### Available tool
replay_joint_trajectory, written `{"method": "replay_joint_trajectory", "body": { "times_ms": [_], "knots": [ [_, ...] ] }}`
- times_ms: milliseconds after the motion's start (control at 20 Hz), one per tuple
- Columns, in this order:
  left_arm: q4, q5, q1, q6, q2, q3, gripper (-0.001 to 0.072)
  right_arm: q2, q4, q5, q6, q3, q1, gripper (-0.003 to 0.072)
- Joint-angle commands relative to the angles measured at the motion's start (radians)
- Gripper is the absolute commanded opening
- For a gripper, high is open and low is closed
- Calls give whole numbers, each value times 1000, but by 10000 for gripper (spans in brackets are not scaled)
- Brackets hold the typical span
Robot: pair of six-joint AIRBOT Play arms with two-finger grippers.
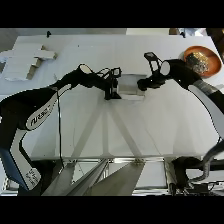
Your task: Fold the box and place the chain.
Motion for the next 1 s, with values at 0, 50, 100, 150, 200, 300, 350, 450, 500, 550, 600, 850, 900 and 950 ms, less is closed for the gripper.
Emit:
{"method": "replay_joint_trajectory", "body": {
  "times_ms": [0,50,100,150,200,300,350,450,500,550,600,850,900,950],
  "knots": [
    [0,0,0,0,0,0,350,-3,-99,37,163,38,50,447],
    [0,0,0,0,0,0,350,-7,-112,61,205,38,55,447],
    [0,0,0,0,0,0,350,-11,-126,85,241,38,62,447],
    [0,0,0,0,0,0,350,-18,-129,93,251,38,68,447],
    [0,0,0,0,0,0,350,-24,-129,92,251,38,77,447],
    [0,0,0,0,0,0,350,-46,-149,98,266,38,102,427],
    [0,0,0,0,0,0,350,-60,-177,109,298,38,115,394],
    [0,0,0,0,0,0,350,-87,-199,120,323,38,135,394],
    [0,0,0,0,0,0,350,-98,-199,129,343,38,139,394],
    [0,0,0,0,0,0,350,-106,-199,134,369,38,140,392],
    [0,0,0,0,0,0,350,-108,-203,132,394,38,140,389],
    [0,0,0,0,0,0,350,-108,-231,129,447,38,140,218],
    [0,0,0,0,0,0,350,-108,-231,129,465,38,140,166],
    [0,0,0,0,0,0,350,-108,-230,129,469,38,140,134]
  ]
}}
